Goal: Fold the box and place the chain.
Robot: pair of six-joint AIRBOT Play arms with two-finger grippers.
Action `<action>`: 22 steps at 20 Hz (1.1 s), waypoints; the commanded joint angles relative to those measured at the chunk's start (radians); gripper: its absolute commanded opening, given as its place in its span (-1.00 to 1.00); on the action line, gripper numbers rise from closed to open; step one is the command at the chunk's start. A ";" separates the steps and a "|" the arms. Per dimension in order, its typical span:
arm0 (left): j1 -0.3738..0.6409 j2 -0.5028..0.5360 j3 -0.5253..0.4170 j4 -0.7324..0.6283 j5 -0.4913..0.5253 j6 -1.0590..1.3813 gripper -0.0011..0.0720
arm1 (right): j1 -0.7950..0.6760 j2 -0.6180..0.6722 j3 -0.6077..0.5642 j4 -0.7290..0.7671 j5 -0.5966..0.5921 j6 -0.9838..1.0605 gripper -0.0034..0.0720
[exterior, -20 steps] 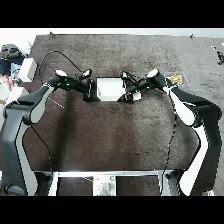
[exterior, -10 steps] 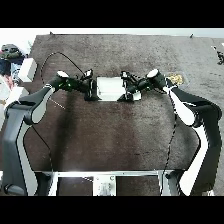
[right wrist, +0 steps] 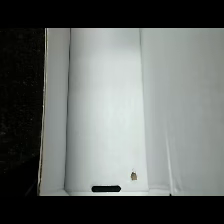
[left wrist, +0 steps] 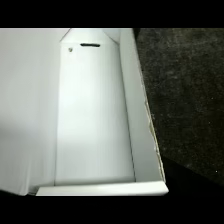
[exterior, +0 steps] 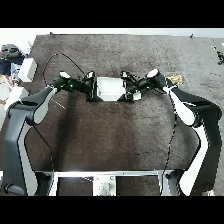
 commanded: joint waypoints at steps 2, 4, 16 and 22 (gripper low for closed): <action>-0.005 0.000 0.000 0.000 0.008 0.005 1.00 | 0.001 0.000 0.000 0.000 0.001 0.001 0.19; -0.005 0.000 0.000 0.000 0.008 0.005 1.00 | 0.001 0.000 0.000 0.000 0.001 0.001 0.19; -0.005 0.000 0.000 0.018 0.009 -0.021 0.97 | 0.001 0.000 0.000 0.000 0.001 0.001 0.19; -0.005 0.000 0.000 0.022 0.008 -0.046 0.96 | 0.001 0.000 0.000 0.000 0.001 0.001 0.19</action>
